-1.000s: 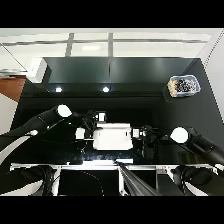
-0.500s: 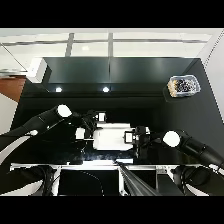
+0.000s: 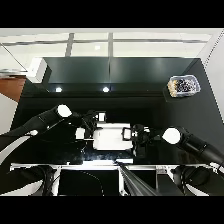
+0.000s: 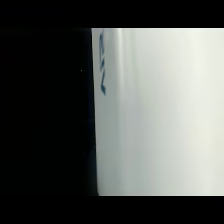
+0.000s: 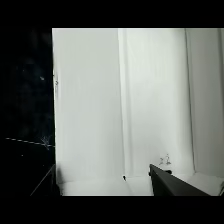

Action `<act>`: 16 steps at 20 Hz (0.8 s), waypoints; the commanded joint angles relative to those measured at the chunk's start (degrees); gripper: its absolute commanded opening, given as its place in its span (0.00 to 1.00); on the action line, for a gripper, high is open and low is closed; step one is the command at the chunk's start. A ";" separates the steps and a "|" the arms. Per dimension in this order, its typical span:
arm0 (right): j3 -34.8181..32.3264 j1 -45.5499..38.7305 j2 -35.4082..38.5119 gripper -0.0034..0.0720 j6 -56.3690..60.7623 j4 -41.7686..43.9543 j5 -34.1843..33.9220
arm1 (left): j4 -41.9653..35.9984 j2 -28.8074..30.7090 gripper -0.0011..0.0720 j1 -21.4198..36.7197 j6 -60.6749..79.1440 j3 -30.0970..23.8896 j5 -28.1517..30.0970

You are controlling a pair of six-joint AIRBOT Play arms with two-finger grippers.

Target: Fold the box and place the chain.

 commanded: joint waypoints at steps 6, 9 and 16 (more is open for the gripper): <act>0.22 -1.20 -0.33 0.98 0.35 -5.40 7.54 | 0.02 -0.04 0.05 -0.02 -0.13 0.04 0.02; -0.76 -1.18 -2.08 0.98 -0.22 -5.07 4.20 | 0.02 -0.04 0.05 -0.02 -0.13 0.04 0.02; -0.76 0.17 -4.44 0.98 -0.17 -3.58 -3.63 | 0.02 -0.04 0.05 -0.02 -0.13 0.04 0.04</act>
